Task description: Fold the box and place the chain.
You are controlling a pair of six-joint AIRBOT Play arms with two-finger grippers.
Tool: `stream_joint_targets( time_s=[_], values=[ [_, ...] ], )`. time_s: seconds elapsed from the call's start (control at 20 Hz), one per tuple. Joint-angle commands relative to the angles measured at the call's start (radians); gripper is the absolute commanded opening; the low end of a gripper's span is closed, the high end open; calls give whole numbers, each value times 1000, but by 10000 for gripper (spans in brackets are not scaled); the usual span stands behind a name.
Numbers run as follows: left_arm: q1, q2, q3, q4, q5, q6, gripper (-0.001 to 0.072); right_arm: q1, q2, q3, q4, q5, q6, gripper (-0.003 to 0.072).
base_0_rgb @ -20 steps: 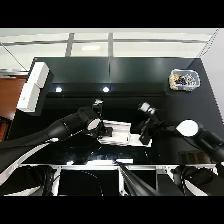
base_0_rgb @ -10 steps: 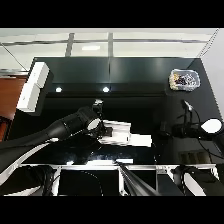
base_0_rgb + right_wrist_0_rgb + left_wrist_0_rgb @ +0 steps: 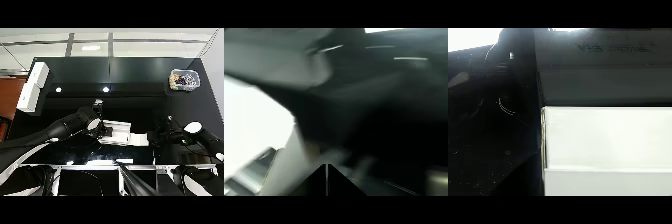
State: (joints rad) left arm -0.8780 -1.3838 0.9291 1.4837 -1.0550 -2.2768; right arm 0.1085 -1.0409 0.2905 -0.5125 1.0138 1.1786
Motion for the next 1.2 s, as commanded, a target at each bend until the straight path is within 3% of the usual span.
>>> stream_joint_targets(
  time_s=[0.0, 0.05, 0.1, 0.15, 0.2, 0.45, 0.6, 0.95, 1.15],
  values=[
    [1, 0, 1, 0, 0, 0, 29, 44, -44, 21, 296, 30, -287, 17],
    [0, 0, 1, -1, -1, 0, 29, 43, -44, 45, 306, 55, -311, 19],
    [0, 0, 1, -1, -2, 0, 29, 43, -44, 67, 300, 72, -312, 69],
    [0, 0, 1, -1, -1, 0, 29, 43, -44, 89, 294, 87, -310, 367],
    [0, 0, 1, -1, -1, 0, 29, 43, -44, 107, 290, 95, -306, 610],
    [0, 0, 1, -1, -1, 0, 29, 52, -44, 137, 241, 87, -219, 626],
    [1, 0, 1, -1, -1, 0, 29, 107, -44, 137, 124, 36, -117, 625],
    [0, 0, 1, -1, -1, 0, 29, 277, -44, 175, 103, -142, -3, 625],
    [0, 0, 1, -1, -1, 0, 29, 411, -45, 243, -113, -264, 264, 625]
  ],
)
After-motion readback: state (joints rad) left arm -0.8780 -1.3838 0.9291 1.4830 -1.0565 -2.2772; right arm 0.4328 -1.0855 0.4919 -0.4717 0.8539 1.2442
